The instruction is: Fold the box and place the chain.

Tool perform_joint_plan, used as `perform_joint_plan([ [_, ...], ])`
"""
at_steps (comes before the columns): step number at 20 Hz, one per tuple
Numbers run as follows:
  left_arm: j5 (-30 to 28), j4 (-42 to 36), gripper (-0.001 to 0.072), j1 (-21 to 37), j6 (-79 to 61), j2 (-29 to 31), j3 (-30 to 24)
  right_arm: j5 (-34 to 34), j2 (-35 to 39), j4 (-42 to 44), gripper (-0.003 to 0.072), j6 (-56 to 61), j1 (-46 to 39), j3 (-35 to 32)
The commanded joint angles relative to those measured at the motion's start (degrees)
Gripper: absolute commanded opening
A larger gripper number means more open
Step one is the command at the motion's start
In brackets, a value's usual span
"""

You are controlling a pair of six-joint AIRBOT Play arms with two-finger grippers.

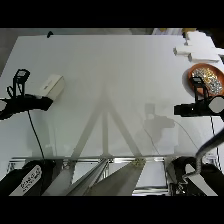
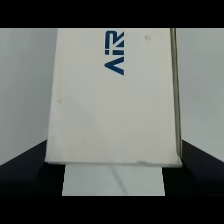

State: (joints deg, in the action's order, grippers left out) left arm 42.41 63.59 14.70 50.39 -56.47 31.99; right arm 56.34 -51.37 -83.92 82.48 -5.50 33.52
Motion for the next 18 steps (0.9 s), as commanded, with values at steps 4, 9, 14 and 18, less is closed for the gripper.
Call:
perform_joint_plan([
  [4,5.3,7.9,0.0697,2.4,11.7,-3.7,0.0,0.0,0.0,0.0,0.0017,0.0,0.0,0.0],
  [9,7.9,7.8,0.0693,2.3,11.8,-1.3,0.0,0.0,0.0,0.0,0.0017,0.0,0.0,0.0],
  [14,10.0,7.8,0.0692,2.3,11.8,9.1,0.0,0.0,0.0,0.0,0.0017,0.0,0.0,0.0],
  [18,10.1,7.8,0.0692,2.3,11.8,16.1,0.0,0.0,0.0,0.0,0.0017,0.0,0.0,0.0],
])
